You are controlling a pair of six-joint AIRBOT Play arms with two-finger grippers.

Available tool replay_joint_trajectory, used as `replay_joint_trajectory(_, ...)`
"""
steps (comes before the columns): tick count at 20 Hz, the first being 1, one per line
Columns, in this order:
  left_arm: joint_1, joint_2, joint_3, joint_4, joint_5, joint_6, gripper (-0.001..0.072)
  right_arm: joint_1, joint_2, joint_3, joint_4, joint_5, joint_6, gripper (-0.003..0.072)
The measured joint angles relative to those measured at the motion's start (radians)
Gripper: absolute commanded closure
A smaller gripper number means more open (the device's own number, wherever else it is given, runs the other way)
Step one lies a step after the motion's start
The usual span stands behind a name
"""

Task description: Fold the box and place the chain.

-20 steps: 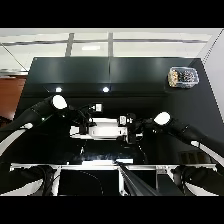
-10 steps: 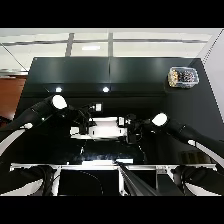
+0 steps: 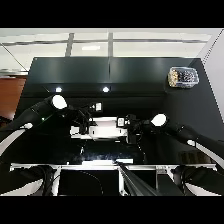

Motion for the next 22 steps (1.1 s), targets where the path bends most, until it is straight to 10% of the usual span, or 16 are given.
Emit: replay_joint_trajectory(22, 0.000, -0.002, 0.000, 0.002, 0.003, 0.001, 0.0681, 0.024, -0.002, 0.000, -0.040, -0.034, 0.038, 0.0225)
